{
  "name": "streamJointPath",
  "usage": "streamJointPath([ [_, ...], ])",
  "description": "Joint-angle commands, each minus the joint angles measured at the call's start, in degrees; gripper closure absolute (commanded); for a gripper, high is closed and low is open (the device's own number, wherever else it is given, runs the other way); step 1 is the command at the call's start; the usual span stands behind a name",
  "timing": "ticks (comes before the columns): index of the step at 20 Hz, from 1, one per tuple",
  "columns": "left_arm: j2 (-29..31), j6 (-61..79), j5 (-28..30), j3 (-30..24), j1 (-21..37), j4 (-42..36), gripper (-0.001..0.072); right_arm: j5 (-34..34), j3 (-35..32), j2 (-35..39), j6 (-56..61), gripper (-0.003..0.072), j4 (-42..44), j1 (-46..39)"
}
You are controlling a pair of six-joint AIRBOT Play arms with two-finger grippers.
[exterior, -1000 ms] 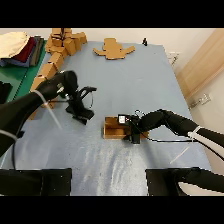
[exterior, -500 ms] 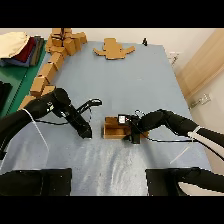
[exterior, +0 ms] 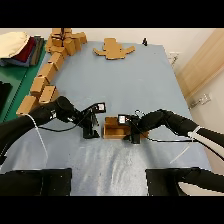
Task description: Fold the box.
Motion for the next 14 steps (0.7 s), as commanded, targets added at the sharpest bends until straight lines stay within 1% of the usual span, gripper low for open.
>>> streamJointPath([
  [1, -0.04, 14.99, 5.51, -3.93, -1.44, -9.03, 0.0011, 0.0, -0.02, -0.04, 0.02, 0.017, 0.0, 0.0],
  [3, -0.11, 17.03, 8.63, -4.98, -2.91, -14.82, 0.0011, 0.0, -0.02, -0.04, 0.02, 0.017, 0.0, -0.02],
  [5, -0.79, 18.47, 9.62, -5.03, -3.8, -16.92, 0.0012, 0.0, -0.02, -0.04, 0.02, 0.017, 0.02, -0.02],
  [11, -1.22, 18.82, 9.7, -4.96, -5.6, -16.92, 0.0012, 0.0, -0.02, -0.04, 0.02, 0.017, 0.02, 0.0],
  [14, -1.22, 18.8, 9.62, -4.96, -6.32, -15.72, 0.0012, 0.0, -0.02, -0.04, 0.02, 0.017, 0.0, 0.0],
])
